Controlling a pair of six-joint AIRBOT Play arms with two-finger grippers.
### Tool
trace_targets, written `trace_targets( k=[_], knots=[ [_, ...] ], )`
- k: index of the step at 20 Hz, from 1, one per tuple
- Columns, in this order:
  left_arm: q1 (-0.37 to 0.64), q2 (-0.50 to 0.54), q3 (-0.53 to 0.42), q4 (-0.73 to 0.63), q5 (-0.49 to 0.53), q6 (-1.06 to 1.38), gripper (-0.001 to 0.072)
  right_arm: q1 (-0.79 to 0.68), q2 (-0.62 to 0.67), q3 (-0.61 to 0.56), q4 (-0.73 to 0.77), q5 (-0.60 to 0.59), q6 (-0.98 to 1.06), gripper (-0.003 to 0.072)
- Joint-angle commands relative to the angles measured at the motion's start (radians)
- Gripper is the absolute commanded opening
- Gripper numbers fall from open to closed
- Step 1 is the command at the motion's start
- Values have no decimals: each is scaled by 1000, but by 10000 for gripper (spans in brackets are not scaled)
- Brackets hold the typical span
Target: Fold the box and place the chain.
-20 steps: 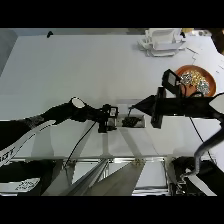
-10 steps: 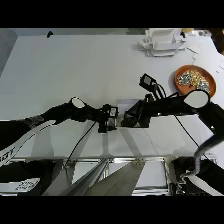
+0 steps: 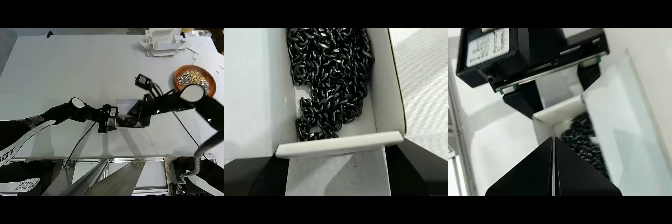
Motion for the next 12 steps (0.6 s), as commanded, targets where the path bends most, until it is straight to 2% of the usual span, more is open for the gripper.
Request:
trace_targets(
  k=[1,4,6,9,12],
  knots=[
    [1,0,0,0,0,0,140,-65,-3,179,-96,63,2,16],
    [1,0,0,0,0,0,140,-107,-8,231,-114,-160,4,15],
    [1,0,0,0,0,0,140,-122,-56,231,-128,-232,67,14],
    [1,0,0,0,1,0,140,-122,-167,231,-203,-221,241,15],
    [1,0,0,0,0,0,140,-115,-254,231,-219,-150,284,15]
  ],
)
